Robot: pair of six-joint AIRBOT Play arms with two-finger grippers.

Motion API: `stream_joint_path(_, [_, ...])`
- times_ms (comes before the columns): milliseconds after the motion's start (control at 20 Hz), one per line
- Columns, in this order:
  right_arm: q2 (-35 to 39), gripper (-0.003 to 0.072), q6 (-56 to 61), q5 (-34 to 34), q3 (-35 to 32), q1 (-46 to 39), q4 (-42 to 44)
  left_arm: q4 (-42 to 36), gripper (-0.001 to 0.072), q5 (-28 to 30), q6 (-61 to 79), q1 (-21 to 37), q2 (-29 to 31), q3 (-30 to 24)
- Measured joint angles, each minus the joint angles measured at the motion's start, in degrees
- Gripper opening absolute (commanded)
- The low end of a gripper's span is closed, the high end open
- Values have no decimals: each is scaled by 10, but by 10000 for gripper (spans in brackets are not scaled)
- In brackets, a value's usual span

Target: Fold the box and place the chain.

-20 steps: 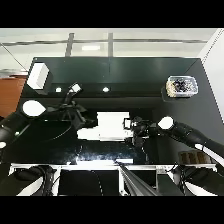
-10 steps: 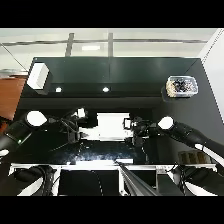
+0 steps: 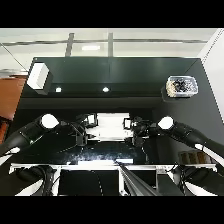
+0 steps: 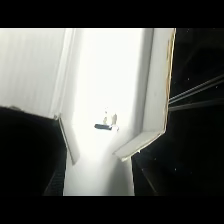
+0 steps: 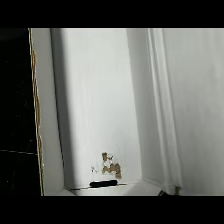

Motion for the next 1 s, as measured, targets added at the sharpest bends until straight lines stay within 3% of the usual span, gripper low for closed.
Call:
stream_joint_path(50, [0,541,0,0,0,0,0,-7,366,2,3,-3,-5,0])
stream_joint_path(400, [0,541,0,0,0,0,0,-27,327,4,15,-9,-25,3])
stream_joint_path(600, [0,541,0,0,0,0,0,-46,215,0,17,-10,-27,7])
stream_joint_path(1000, [0,541,0,0,0,0,0,-75,216,9,17,-27,-32,9])
